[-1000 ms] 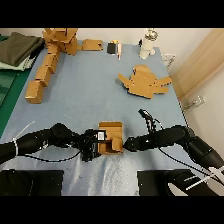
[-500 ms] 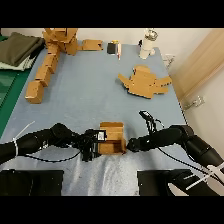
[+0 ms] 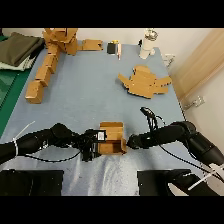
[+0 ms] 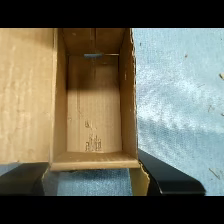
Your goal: Fold the box.
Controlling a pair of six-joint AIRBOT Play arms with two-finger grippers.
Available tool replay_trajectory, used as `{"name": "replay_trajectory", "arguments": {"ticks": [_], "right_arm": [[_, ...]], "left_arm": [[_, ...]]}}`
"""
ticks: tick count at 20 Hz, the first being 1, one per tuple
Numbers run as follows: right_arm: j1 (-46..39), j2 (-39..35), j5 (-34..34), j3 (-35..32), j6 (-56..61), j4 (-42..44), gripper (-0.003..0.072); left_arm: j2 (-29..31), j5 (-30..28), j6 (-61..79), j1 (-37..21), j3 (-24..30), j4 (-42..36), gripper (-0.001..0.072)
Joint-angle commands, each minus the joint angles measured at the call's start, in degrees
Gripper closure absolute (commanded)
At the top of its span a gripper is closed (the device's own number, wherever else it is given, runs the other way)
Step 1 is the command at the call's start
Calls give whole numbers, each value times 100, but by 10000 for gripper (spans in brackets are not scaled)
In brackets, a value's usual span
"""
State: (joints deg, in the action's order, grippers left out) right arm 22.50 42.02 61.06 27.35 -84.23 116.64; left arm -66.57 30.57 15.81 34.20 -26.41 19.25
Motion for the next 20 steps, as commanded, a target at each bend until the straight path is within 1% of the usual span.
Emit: {"name": "replay_trajectory", "arguments": {"ticks": [1,5,8,10,13,17,18,20], "right_arm": [[9,-22,122,101,-131,345,306],[162,87,105,101,-238,385,306],[472,310,-271,103,-197,271,306],[702,586,-372,155,-35,46,306],[1189,988,-382,409,754,-597,311],[1987,1241,-179,857,2306,-1873,325],[2157,1287,-92,949,2660,-2090,325],[2409,1432,-37,1071,3051,-2192,325]], "left_arm": [[0,-2,0,2,-7,2,255],[0,0,0,2,-7,2,255],[0,0,0,2,-7,2,255],[0,0,0,2,-7,2,256],[0,0,0,2,-7,2,256],[0,-2,0,2,-7,2,256],[2,0,0,2,-7,2,256],[0,0,0,2,-7,2,255]]}}
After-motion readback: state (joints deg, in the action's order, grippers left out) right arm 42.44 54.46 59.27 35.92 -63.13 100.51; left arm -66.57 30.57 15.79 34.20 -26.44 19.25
